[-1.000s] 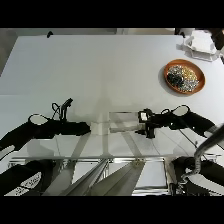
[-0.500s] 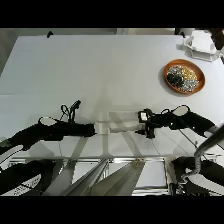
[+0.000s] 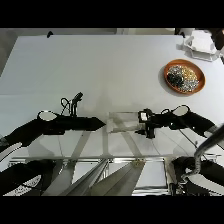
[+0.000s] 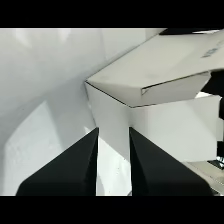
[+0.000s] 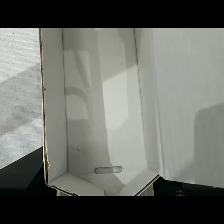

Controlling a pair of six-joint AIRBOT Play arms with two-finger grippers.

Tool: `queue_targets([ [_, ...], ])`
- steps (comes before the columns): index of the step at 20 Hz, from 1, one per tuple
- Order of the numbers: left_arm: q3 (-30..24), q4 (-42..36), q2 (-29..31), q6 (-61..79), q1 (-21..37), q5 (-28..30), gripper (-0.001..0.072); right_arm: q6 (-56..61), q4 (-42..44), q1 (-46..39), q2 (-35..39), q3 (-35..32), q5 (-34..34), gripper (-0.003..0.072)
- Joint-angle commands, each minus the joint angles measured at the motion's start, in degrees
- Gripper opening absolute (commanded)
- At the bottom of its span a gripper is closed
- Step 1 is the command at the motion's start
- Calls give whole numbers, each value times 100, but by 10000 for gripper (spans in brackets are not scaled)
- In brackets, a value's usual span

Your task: Fold the box and place the chain.

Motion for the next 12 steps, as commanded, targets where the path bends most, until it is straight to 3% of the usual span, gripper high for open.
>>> queue_targets([
  [1, 87, 57, 26, -7, -11, -146, 231, 2, 2, 0, 2, -2, 0, 416],
  [2, 87, 52, 26, -22, -59, -151, 256, 2, 2, 0, 2, -2, 2, 416],
  [4, 90, -57, 22, -28, -251, -138, 436, 2, 2, 0, 2, -2, 2, 416],
  [9, 192, -175, 13, -345, -688, 190, 481, 2, 0, 0, 2, -2, 0, 416],
  [10, 236, -105, 13, -476, -739, 304, 519, 2, 2, 0, 2, -2, 2, 416],
  [12, 271, 175, 13, -846, -800, 472, 519, 2, 0, 0, 2, -2, 0, 416],
])
